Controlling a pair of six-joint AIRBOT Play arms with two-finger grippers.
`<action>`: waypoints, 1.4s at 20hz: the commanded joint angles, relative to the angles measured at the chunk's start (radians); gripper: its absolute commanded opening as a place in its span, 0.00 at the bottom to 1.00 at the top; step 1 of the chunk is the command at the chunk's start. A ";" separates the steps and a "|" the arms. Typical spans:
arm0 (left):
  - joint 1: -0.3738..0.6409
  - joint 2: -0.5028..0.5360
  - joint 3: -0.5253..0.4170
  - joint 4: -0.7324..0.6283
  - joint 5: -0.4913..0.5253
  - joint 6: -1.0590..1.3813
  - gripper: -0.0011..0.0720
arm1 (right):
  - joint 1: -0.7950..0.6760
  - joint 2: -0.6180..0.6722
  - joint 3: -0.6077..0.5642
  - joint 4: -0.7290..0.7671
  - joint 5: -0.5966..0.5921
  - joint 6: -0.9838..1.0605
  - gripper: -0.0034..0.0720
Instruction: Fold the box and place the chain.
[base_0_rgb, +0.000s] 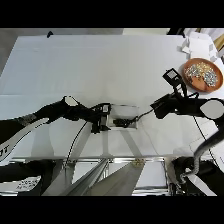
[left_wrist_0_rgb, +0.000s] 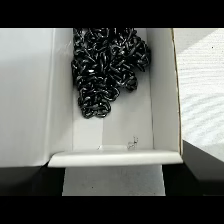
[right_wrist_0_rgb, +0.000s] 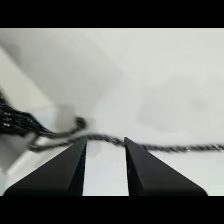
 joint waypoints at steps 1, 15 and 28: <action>0.001 0.001 0.000 0.000 0.000 0.000 0.30 | -0.024 -0.094 0.000 -0.135 -0.021 0.079 0.46; 0.001 0.001 0.000 0.000 0.000 0.000 0.30 | 0.147 -0.301 0.000 -0.243 -0.063 -0.433 0.49; 0.001 0.001 0.000 0.000 0.000 0.000 0.30 | 0.147 -0.397 0.000 -0.178 -0.174 -0.512 0.38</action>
